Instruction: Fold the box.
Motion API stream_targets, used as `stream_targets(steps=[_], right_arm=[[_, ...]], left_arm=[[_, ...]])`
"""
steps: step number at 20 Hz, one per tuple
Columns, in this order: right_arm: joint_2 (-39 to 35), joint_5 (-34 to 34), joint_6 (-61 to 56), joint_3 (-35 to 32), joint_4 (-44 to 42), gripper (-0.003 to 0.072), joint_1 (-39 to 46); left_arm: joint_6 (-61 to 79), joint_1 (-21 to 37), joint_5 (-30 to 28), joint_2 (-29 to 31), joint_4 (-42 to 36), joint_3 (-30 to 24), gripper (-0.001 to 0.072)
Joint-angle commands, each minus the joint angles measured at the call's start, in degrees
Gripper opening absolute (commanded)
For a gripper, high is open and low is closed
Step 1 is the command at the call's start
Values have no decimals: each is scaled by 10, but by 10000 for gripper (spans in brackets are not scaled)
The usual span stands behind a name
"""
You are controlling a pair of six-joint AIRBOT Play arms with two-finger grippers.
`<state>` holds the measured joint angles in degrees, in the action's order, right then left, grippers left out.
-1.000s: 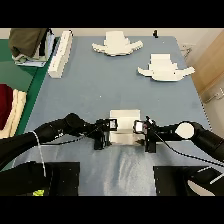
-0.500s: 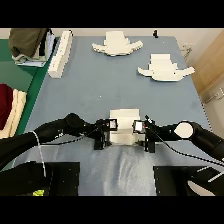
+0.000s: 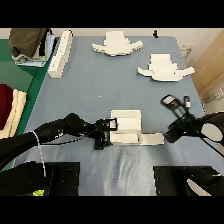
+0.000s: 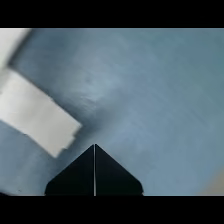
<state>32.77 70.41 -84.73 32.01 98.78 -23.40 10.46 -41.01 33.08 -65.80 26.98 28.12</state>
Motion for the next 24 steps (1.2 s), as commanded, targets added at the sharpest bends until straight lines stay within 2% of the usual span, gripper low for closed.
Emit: stream_targets(steps=[1,4,6,8,11,15,20,21,22,23,24], right_arm=[[5,69,-224,-10,65,0,121],[82,-31,-121,-49,-175,0,230],[139,-69,-56,-59,-268,0,256],[189,-88,-7,-59,-316,0,259],[239,-75,66,-59,-406,0,259],[227,-13,139,-59,-534,0,257],[192,1,139,-59,-541,2,253],[192,-2,142,-59,-541,55,247],[192,-6,143,-59,-541,169,237],[192,-12,143,-59,-542,359,225],[192,-18,143,-59,-543,443,209]], left_arm=[[0,0,0,0,0,0,430],[0,0,1,0,0,0,430],[0,-1,0,0,0,0,430],[0,-1,0,0,0,0,430],[0,-1,0,0,0,0,430],[0,-1,0,0,0,0,430],[0,-1,0,0,0,0,430],[0,-1,0,0,0,0,430],[0,-1,0,0,0,0,430],[0,-1,0,0,0,0,430],[0,-1,0,0,0,0,430]])
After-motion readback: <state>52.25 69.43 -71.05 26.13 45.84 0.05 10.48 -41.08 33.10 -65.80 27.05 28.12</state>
